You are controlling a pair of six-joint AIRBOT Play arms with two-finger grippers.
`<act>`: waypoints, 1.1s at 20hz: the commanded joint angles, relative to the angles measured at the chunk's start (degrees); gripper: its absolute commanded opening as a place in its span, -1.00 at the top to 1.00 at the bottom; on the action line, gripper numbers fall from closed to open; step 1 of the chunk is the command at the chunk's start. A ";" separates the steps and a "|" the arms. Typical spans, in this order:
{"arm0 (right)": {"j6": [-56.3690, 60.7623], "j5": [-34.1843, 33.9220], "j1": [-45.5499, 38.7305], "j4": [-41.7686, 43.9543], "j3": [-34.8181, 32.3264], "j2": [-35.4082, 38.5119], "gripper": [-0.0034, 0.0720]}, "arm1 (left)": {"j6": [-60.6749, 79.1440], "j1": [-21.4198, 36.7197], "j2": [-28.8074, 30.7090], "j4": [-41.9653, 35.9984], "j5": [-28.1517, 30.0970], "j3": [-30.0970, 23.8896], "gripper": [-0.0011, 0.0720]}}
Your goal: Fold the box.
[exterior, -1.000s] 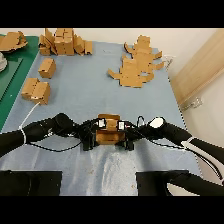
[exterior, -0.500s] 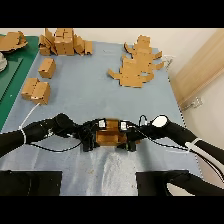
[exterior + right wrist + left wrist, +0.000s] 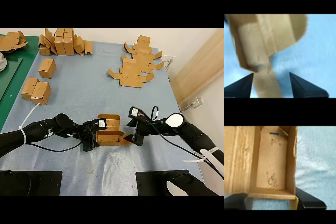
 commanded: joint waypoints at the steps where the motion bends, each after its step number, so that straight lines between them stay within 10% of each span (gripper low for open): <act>1: 28.22 0.59 -0.66 6.86 0.07 3.93 -0.95 | 0.04 0.02 0.02 0.02 0.00 0.04 -0.16; 7: 52.15 -0.02 -0.66 10.32 -0.04 3.76 -0.72 | 0.04 0.02 0.02 0.02 0.00 0.04 -0.16; 12: 52.19 1.64 -0.63 11.56 -0.04 3.39 0.18 | 0.04 0.02 0.02 0.02 0.02 0.04 -0.17; 20: 44.92 7.26 1.31 25.73 1.70 -4.48 0.46 | 0.04 0.02 0.02 0.02 0.02 0.04 -0.16; 22: 37.90 7.85 3.13 29.83 6.12 -10.25 0.81 | 0.04 0.02 0.02 0.02 0.00 0.04 -0.17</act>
